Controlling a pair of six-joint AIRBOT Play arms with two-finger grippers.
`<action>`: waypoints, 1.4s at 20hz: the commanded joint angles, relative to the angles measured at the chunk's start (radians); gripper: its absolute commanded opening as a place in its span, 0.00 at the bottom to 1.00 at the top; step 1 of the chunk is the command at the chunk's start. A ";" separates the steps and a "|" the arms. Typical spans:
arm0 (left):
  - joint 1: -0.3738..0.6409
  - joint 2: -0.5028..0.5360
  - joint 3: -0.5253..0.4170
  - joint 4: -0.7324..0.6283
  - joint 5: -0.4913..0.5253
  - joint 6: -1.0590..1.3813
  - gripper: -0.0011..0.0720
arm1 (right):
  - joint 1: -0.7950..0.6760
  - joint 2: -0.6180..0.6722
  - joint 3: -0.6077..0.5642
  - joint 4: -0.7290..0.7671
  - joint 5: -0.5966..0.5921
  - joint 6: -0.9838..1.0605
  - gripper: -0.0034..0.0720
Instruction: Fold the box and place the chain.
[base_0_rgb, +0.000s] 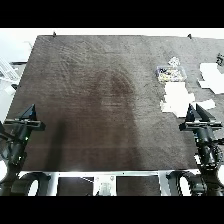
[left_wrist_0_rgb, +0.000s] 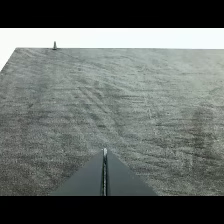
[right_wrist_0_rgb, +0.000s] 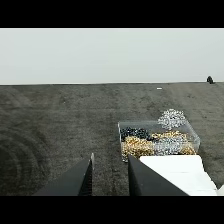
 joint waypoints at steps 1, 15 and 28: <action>0.000 0.000 0.000 0.000 0.000 0.000 0.04 | 0.000 -0.001 -0.001 0.000 0.000 0.000 0.41; 0.000 0.000 0.000 0.000 0.000 0.000 0.04 | -0.101 -0.527 0.434 -0.110 -0.056 -0.112 0.47; 0.000 0.000 0.000 0.000 0.000 0.000 0.04 | -0.854 -1.212 1.030 -0.655 0.835 0.470 0.47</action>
